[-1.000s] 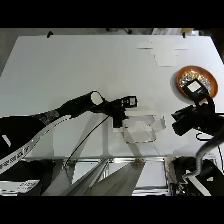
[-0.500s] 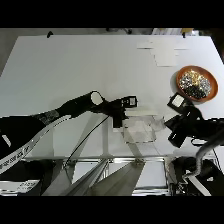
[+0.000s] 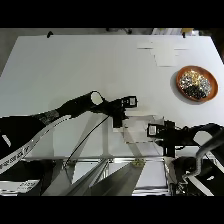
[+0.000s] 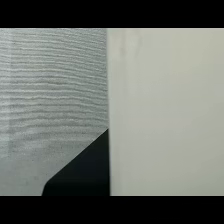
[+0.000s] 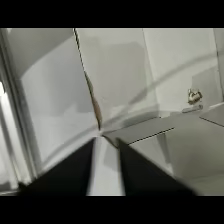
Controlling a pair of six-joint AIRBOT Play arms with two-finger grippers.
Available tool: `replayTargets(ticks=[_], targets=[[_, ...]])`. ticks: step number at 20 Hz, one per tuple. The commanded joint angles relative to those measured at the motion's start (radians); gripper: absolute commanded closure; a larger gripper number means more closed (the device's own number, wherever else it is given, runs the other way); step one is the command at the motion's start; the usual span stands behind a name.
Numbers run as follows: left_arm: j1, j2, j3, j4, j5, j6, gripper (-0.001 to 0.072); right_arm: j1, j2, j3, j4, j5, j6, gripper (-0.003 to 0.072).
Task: Fold the box and place the chain.
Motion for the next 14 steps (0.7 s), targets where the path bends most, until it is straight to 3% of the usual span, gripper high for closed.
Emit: replayTargets(ticks=[1, 8, 14], targets=[[-0.001, -0.001, 0.0, 0.0, 0.0, 0.0, 0.07, 0.052, -0.004, -0.055, -0.058, -0.151, -0.058, -0.0021], [-0.001, -0.001, 0.0, 0.0, 0.0, 0.0, 0.07, 0.129, 0.001, -0.143, -0.117, -0.326, -0.057, -0.0016], [-0.001, -0.001, 0.0, 0.0, 0.0, 0.0, 0.07, 0.129, 0.0, -0.139, -0.151, -0.37, -0.057, -0.0006]])
